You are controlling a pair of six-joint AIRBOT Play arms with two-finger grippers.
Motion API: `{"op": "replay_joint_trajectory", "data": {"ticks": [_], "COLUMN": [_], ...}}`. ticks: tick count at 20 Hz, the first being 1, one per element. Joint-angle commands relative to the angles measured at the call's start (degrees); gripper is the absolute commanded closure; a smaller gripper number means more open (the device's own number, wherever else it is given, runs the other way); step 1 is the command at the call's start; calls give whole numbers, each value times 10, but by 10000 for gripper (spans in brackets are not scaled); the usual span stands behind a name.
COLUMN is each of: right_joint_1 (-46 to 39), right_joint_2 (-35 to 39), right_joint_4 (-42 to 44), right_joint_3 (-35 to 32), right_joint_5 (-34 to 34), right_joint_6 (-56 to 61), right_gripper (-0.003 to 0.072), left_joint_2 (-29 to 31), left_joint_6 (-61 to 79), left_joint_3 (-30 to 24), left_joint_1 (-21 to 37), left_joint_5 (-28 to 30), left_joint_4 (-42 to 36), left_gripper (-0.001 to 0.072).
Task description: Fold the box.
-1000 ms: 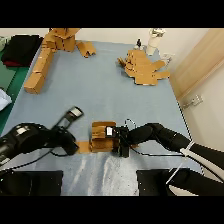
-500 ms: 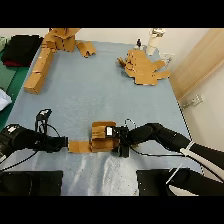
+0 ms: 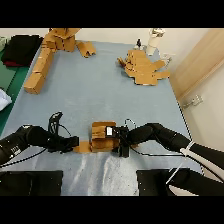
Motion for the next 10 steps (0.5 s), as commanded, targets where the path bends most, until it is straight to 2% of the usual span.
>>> {"op": "replay_joint_trajectory", "data": {"ticks": [1,10], "right_joint_1": [0,0], "right_joint_2": [0,0], "right_joint_4": [0,0], "right_joint_3": [0,0], "right_joint_5": [0,0], "right_joint_6": [0,0], "right_gripper": [184,184], "left_joint_2": [-19,-39], "left_joint_6": [5,16], "left_joint_3": [0,0], "left_joint_1": [-35,-47], "left_joint_5": [53,54], "left_joint_4": [-40,-63], "left_gripper": [702,702]}}
